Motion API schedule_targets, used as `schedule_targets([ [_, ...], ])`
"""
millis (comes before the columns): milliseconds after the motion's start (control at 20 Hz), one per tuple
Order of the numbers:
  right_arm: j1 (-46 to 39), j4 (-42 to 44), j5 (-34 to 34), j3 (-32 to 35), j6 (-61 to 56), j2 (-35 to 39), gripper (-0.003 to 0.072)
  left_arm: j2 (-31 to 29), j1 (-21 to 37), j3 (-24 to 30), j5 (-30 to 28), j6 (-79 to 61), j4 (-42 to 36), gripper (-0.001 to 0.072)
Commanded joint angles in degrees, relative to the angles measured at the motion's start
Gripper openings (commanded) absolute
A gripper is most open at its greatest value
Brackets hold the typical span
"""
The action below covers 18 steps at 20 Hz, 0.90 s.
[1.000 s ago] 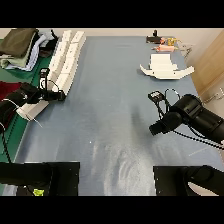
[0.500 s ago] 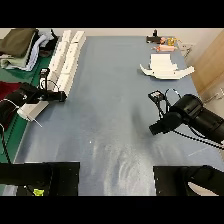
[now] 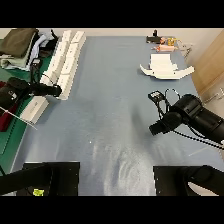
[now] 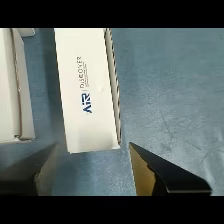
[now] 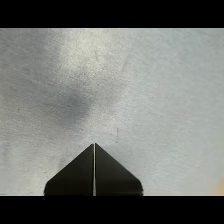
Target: Fold the box.
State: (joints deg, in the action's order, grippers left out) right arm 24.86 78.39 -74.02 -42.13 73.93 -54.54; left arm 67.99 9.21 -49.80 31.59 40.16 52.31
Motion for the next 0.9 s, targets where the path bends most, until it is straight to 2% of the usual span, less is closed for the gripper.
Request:
schedule_targets([
  [0,0.0,0.0,0.0,0.0,0.0,0.0,0.001,-8.1,0.0,-0.3,3.8,1.9,1.6,0.0694],
  [100,0.0,0.0,0.0,0.0,0.0,0.0,0.001,-12.9,0.0,-1.2,9.2,1.9,-0.6,0.0693],
  [150,0.0,0.0,0.0,0.0,0.0,0.0,0.001,-15.2,0.0,-1.4,11.9,1.9,-2.5,0.0623],
  [200,0.0,0.0,0.0,0.0,0.0,0.0,0.001,-17.2,0.0,-1.4,14.4,1.9,-4.6,0.0396],
  [250,0.0,0.0,0.0,0.0,0.0,0.0,0.001,-18.9,0.0,-1.4,17.6,1.9,-6.7,0.0126],
  [300,0.0,0.0,0.0,0.0,0.0,0.0,0.001,-20.2,0.0,-1.4,20.6,1.9,-8.2,0.0017],
  [450,0.0,0.0,0.0,0.0,0.0,0.0,0.001,-20.8,-2.5,-1.1,28.2,6.1,-10.3,0.0017],
  [500,0.0,0.0,0.0,0.0,0.0,0.0,0.001,-20.7,-4.4,-0.5,28.9,8.2,-10.3,0.0016],
  [650,0.0,0.0,0.0,0.0,0.0,0.0,0.001,-18.9,-13.6,1.4,27.6,9.3,-10.3,0.0017],
  [850,0.0,0.0,0.0,0.0,0.0,0.0,0.001,-14.5,-25.7,2.4,21.8,9.4,-10.3,0.0017],
])
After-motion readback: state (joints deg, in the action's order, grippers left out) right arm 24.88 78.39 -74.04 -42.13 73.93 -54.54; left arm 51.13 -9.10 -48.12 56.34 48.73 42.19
